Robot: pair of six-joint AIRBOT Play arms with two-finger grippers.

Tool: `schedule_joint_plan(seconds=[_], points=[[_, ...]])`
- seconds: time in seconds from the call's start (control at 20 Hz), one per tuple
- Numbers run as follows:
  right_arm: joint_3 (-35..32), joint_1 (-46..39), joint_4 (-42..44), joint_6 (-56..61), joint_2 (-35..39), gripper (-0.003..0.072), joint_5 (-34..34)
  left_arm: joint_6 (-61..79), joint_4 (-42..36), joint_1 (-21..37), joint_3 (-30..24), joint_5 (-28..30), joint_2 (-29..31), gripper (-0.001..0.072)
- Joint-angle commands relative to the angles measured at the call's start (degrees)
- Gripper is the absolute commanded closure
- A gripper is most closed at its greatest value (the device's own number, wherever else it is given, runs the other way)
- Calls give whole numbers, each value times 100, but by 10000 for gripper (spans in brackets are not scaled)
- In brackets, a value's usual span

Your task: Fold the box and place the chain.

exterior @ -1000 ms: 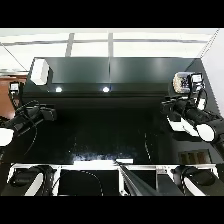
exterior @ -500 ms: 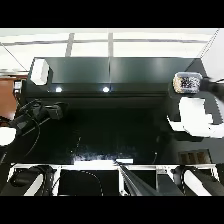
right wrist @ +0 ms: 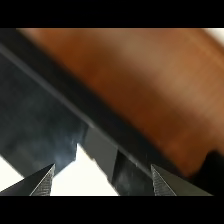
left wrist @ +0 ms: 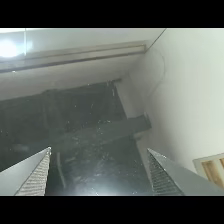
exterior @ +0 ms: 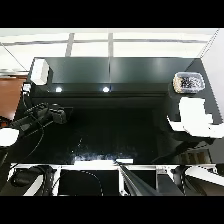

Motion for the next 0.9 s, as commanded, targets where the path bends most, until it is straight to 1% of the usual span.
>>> schedule_joint_plan(seconds=[0.0, 0.15, 0.2, 0.25, 0.3, 0.35, 0.4, 0.45, 0.5, 0.6, 0.65, 0.75, 0.85], points=[[149, -267, 634, -1797, -496, -34, 1117, 11, 42, -11, 4, -24, 0, -4], [184, -219, 835, -2175, -643, -34, 1119, 11, 46, -11, 4, -22, 0, -4], [236, -219, 857, -2218, -691, 6, 1147, 11, 44, -11, 4, -22, 0, -4], [321, -219, 855, -2216, -730, 228, 1152, 11, 44, -11, 4, -22, 0, -4], [402, -219, 855, -2216, -739, 250, 1084, 11, 44, -11, 4, -24, 0, -4], [485, -219, 857, -2216, -741, 364, 1064, 11, 44, -11, 4, -31, 0, -4], [546, -219, 855, -2216, -741, 542, 1095, 11, 42, -11, 4, -42, 0, -4], [562, -219, 833, -2218, -741, 614, 1154, 11, 42, -11, 4, -39, 0, -4], [560, -219, 820, -2262, -741, 633, 1255, 11, 42, -11, 4, -39, 0, -4], [560, -219, 855, -2328, -741, 635, 1471, 11, 42, -11, 4, -39, 0, -4], [560, -219, 953, -2382, -739, 677, 1626, 11, 42, -11, 4, -39, 0, -4], [522, -208, 1541, -2490, -739, 677, 1954, 9, 39, -11, 4, -42, 0, -4], [367, -114, 2363, -2614, -737, 677, 2286, 9, 42, -11, 4, -39, 0, -3]])
